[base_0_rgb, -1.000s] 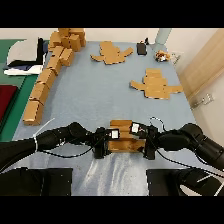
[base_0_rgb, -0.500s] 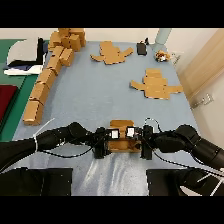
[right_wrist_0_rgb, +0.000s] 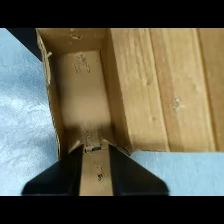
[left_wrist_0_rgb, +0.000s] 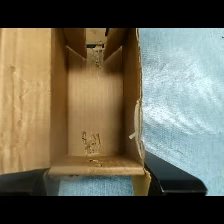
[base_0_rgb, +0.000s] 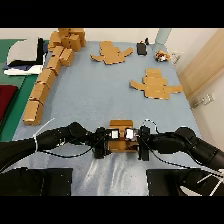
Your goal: Fold the box.
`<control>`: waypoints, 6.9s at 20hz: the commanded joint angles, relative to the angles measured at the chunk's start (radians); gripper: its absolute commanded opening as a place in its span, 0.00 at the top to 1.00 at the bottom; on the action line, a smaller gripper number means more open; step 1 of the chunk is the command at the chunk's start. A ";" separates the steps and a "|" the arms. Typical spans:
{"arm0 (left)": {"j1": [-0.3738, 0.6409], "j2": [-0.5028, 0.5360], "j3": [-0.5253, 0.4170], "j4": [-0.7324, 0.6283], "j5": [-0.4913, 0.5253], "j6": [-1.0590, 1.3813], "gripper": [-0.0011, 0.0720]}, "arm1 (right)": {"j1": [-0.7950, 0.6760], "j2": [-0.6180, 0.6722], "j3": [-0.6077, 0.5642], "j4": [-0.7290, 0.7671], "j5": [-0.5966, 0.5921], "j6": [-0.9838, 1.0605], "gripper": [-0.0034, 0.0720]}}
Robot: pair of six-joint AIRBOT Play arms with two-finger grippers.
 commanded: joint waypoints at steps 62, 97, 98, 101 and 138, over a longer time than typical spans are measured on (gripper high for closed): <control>0.000 0.000 0.001 0.000 0.000 0.000 0.27 | -0.292 0.098 0.017 0.149 -0.226 0.962 0.89; 0.000 0.000 0.001 0.000 0.000 0.000 0.27 | 0.217 -0.397 0.315 -0.317 -0.279 1.835 0.29; 0.000 0.000 0.001 0.000 0.000 0.000 0.27 | 0.229 -0.413 0.329 -0.346 -0.309 1.883 0.29; 0.000 0.000 0.001 0.000 0.000 0.000 0.27 | 0.244 -0.445 0.354 -0.383 -0.319 1.997 0.29; 0.000 0.000 0.001 0.000 0.000 0.000 0.27 | 0.242 -0.428 0.510 -0.372 -0.561 1.991 0.33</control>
